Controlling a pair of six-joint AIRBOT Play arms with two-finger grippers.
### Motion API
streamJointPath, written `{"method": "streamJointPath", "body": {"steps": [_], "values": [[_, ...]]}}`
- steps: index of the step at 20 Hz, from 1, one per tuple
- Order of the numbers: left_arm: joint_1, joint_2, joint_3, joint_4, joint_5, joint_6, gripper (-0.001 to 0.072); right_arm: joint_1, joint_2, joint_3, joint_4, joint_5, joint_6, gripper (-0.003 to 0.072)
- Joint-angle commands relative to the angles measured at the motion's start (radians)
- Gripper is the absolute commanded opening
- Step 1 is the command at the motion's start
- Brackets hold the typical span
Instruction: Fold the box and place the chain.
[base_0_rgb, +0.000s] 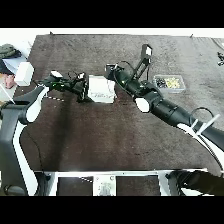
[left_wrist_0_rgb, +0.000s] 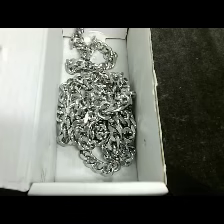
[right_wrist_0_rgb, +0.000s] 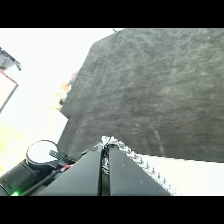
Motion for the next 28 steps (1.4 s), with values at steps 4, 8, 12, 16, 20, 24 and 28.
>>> {"method": "streamJointPath", "body": {"steps": [4, 8, 12, 16, 20, 24, 28], "values": [[0.001, 0.000, 0.001, 0.000, 0.000, 0.000, 0.0415, 0.035, -0.078, 0.130, -0.015, -0.063, 0.045, -0.0010], [0.001, 0.000, 0.001, 0.000, 0.000, 0.000, 0.0415, 0.042, -0.078, 0.234, -0.070, -0.062, 0.045, -0.0010], [0.001, 0.000, 0.001, 0.000, 0.000, 0.000, 0.0415, 0.041, -0.080, 0.256, -0.093, -0.044, 0.045, -0.0010], [0.001, 0.000, 0.001, 0.000, 0.000, 0.000, 0.0415, 0.041, -0.104, 0.256, -0.096, 0.000, 0.041, -0.0010], [0.001, 0.000, 0.001, 0.000, 0.000, 0.000, 0.0415, 0.027, -0.121, 0.244, -0.096, 0.136, 0.007, -0.0010], [0.001, 0.000, 0.001, 0.000, 0.000, 0.000, 0.0415, 0.014, -0.120, 0.222, -0.143, 0.275, -0.055, 0.0415], [0.001, 0.000, 0.001, 0.000, 0.000, 0.000, 0.0415, 0.011, -0.093, 0.222, -0.186, 0.316, -0.241, 0.0412]]}}
